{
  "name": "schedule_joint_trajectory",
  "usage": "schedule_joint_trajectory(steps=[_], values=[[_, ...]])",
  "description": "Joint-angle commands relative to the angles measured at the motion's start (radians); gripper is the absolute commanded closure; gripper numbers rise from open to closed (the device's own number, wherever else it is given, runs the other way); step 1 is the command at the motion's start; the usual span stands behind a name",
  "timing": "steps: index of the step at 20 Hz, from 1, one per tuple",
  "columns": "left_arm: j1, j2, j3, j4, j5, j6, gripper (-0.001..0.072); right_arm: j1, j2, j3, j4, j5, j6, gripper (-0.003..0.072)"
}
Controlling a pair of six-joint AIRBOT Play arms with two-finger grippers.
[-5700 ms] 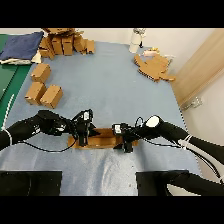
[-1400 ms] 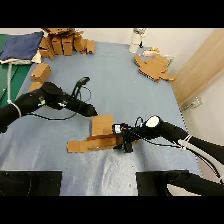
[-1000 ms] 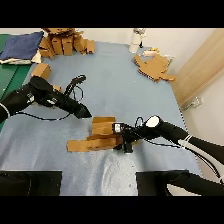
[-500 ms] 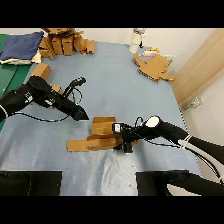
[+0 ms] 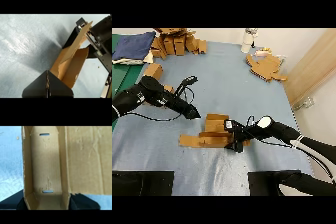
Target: Fold the box.
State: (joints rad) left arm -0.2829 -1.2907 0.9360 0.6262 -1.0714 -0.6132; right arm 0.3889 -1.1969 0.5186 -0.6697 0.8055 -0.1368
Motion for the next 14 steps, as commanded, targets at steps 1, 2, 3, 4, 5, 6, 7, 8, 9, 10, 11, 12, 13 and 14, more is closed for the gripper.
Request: schedule_joint_trajectory(steps=[1,2,3,4,5,6,7,8,9,10,11,12,13,14], values=[[-0.028,0.012,-0.010,0.016,0.043,0.024,0.0703,0.000,-0.001,-0.001,-0.009,-0.026,0.030,0.0106],[-0.063,0.034,-0.028,0.047,0.106,0.024,0.0704,0.000,-0.001,-0.001,-0.018,-0.026,0.023,0.0106],[-0.104,0.062,-0.050,0.091,0.179,0.025,0.0704,0.000,0.000,-0.001,-0.035,-0.026,0.020,0.0106],[-0.153,0.098,-0.078,0.147,0.260,0.025,0.0704,0.000,-0.001,0.000,-0.052,-0.028,0.020,0.0106],[-0.196,0.132,-0.107,0.197,0.326,0.026,0.0703,0.000,-0.001,-0.001,-0.060,-0.028,0.019,0.0106],[-0.234,0.167,-0.138,0.239,0.382,0.025,0.0702,0.000,-0.001,-0.001,-0.063,-0.028,0.006,0.0106],[-0.256,0.192,-0.165,0.255,0.410,0.025,0.0701,0.000,-0.001,0.000,-0.064,-0.028,-0.013,0.0106],[-0.262,0.211,-0.188,0.254,0.417,0.024,0.0701,0.000,0.000,0.000,-0.064,-0.028,-0.046,0.0106],[-0.261,0.219,-0.204,0.253,0.411,0.018,0.0700,0.000,-0.001,0.000,-0.064,-0.029,-0.075,0.0106],[-0.253,0.218,-0.216,0.254,0.396,0.011,0.0700,0.000,-0.001,0.000,-0.064,-0.029,-0.082,0.0106],[-0.245,0.218,-0.229,0.253,0.382,0.011,0.0700,0.000,-0.001,-0.001,-0.064,-0.029,-0.082,0.0106],[-0.238,0.218,-0.238,0.253,0.374,0.011,0.0700,0.000,0.000,-0.001,-0.072,-0.029,-0.082,0.0106],[-0.232,0.218,-0.244,0.253,0.373,0.011,0.0699,0.000,-0.001,-0.001,-0.076,-0.029,-0.082,0.0106],[-0.226,0.218,-0.246,0.256,0.371,0.012,0.0699,0.000,-0.001,0.000,-0.076,-0.029,-0.082,0.0106]])
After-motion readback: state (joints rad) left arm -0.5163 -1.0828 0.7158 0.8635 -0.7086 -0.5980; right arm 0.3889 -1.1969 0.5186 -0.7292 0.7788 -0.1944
